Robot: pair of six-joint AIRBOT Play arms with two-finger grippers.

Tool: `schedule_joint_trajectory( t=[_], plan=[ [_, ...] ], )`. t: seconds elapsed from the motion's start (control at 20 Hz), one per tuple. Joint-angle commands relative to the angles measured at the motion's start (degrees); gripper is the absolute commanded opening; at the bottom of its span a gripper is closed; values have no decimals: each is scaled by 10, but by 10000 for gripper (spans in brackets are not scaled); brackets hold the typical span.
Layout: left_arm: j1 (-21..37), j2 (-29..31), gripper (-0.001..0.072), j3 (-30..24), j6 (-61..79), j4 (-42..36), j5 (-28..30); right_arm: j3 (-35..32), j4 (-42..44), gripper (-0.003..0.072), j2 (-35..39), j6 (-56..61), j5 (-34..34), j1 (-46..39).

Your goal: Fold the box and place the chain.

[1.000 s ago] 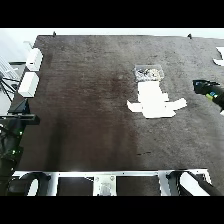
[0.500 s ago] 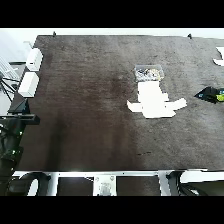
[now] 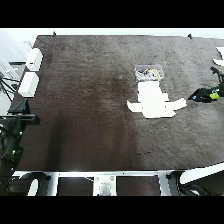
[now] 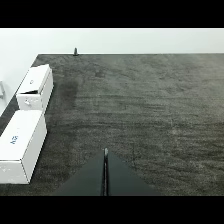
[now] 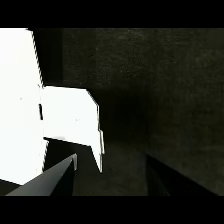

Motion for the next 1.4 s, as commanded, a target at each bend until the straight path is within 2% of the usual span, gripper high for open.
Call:
schedule_joint_trajectory(
  t=[0.0,0.65,0.8,0.9,1.0,1.1,1.2,1.35],
  plan=[
    [0,0,23,0,0,0,0,10,16,525,-28,-11,23,19],
    [0,0,23,0,0,0,0,10,76,510,-109,-11,52,28],
    [0,0,22,0,0,0,0,7,110,284,-120,-25,76,28],
    [0,0,22,0,0,0,0,6,144,2,-120,-46,103,27],
    [0,0,22,0,0,0,0,-13,178,-2,-117,-45,129,31],
    [0,0,22,0,0,0,0,-59,199,-2,-96,-49,123,42],
    [0,0,22,0,0,0,0,-123,251,-3,-59,-59,98,60],
    [0,0,22,0,0,0,0,-220,327,-3,6,-63,13,113]
  ],
)
